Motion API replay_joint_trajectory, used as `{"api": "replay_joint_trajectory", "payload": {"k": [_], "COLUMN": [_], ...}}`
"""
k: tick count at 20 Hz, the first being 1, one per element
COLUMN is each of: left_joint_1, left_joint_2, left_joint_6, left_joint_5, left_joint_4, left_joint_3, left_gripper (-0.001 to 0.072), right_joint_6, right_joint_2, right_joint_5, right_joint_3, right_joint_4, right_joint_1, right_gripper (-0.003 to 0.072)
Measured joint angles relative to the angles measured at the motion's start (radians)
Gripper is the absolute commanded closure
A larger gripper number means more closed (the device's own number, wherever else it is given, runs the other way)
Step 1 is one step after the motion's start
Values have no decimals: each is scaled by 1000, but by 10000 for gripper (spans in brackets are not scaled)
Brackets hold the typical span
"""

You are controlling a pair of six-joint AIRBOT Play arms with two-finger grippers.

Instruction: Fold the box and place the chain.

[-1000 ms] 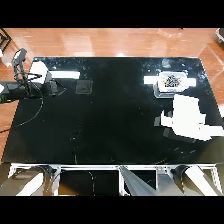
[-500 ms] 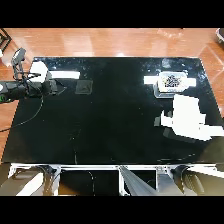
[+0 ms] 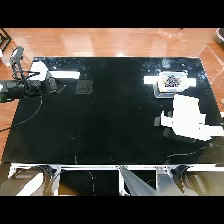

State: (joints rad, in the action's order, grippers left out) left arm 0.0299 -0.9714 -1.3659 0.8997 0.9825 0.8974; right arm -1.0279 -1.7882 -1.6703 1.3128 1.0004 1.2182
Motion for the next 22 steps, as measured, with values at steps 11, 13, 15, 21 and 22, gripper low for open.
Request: {"api": "replay_joint_trajectory", "payload": {"k": [11, 13, 15, 21, 22], "left_joint_1": [0, 0, 0, 0, 0], "left_joint_2": [0, 0, 0, 0, 0], "left_joint_6": [-3, -3, -5, -14, -14], "left_joint_5": [-6, -2, -2, -2, -2], "left_joint_4": [0, 0, 0, 0, 0], "left_joint_3": [0, 0, 0, 0, 0], "left_gripper": [86, 86, 86, 86, 86], "right_joint_6": [54, 61, 74, 110, 117], "right_joint_2": [-66, -67, -67, -67, -67], "right_joint_5": [-82, -89, -93, -113, -127], "right_joint_3": [22, 22, 22, 21, 19], "right_joint_4": [-39, -45, -47, -56, -62], "right_joint_1": [-67, -74, -85, -124, -130], "right_gripper": [119, 381, 380, 671, 670]}}
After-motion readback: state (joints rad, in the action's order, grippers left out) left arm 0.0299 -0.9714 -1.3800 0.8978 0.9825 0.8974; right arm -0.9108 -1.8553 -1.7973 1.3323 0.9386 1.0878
